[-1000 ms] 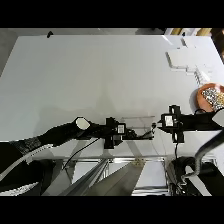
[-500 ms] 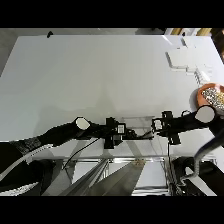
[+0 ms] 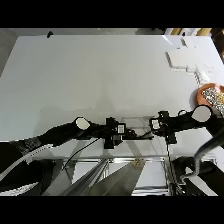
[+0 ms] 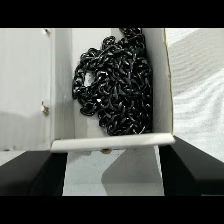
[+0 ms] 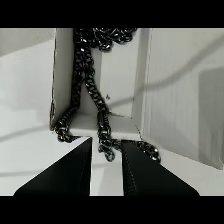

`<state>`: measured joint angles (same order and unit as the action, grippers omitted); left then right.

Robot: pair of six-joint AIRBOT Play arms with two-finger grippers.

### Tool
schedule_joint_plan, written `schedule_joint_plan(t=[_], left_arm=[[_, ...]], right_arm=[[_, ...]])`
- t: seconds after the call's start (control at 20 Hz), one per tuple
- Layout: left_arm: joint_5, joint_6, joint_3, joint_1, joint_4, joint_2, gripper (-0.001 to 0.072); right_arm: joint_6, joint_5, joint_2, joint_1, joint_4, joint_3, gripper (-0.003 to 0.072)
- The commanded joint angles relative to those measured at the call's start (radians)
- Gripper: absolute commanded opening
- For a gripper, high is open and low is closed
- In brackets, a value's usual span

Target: Fold the box and place the chain.

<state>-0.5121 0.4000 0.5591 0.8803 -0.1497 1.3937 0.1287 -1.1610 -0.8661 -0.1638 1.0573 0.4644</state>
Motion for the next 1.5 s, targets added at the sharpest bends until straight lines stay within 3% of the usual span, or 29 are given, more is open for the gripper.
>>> schedule_joint_plan(t=[0.0, 0.05, 0.2, 0.35, 0.5, 0.7, 0.95, 1.15, 1.2, 1.3, 1.45], left_arm=[[0.000, 0.000, 0.000, 0.000, 0.000, -0.001, 0.0207], [0.000, 0.000, 0.000, 0.000, 0.000, -0.001, 0.0207], [0.000, 0.000, 0.000, 0.000, 0.000, -0.001, 0.0207], [0.000, 0.000, 0.000, 0.000, 0.000, -0.001, 0.0207], [0.000, 0.000, 0.000, 0.000, 0.000, -0.001, 0.0207], [0.000, 0.000, 0.000, 0.000, 0.000, -0.001, 0.0207], [0.000, 0.000, 0.000, 0.000, 0.000, -0.001, 0.0207], [0.000, 0.000, 0.000, 0.000, 0.000, -0.001, 0.0207], [0.000, 0.000, 0.000, 0.000, 0.000, -0.001, 0.0207], [0.000, 0.000, 0.000, 0.000, 0.000, -0.001, 0.0207], [0.000, 0.000, 0.000, 0.000, 0.000, -0.001, 0.0207]], right_arm=[[-0.008, -0.007, -0.001, -0.001, -0.005, 0.000, 0.0105], [-0.054, -0.003, 0.000, -0.001, 0.031, 0.000, 0.0018], [-0.193, 0.002, 0.001, -0.001, 0.215, 0.000, 0.0020], [-0.237, 0.002, 0.042, -0.001, 0.233, 0.000, 0.0020], [-0.237, 0.002, 0.151, -0.001, 0.140, 0.000, 0.0020], [-0.232, -0.014, 0.299, -0.001, -0.110, 0.000, 0.0020], [-0.065, -0.057, 0.303, -0.002, -0.431, -0.012, 0.0021], [0.004, 0.006, 0.270, -0.001, -0.426, -0.079, 0.0023], [0.014, 0.006, 0.251, -0.002, -0.407, -0.106, 0.0059], [0.023, 0.051, 0.221, -0.010, -0.371, -0.149, 0.0244], [0.022, 0.041, 0.220, -0.014, -0.284, -0.129, 0.0274]])
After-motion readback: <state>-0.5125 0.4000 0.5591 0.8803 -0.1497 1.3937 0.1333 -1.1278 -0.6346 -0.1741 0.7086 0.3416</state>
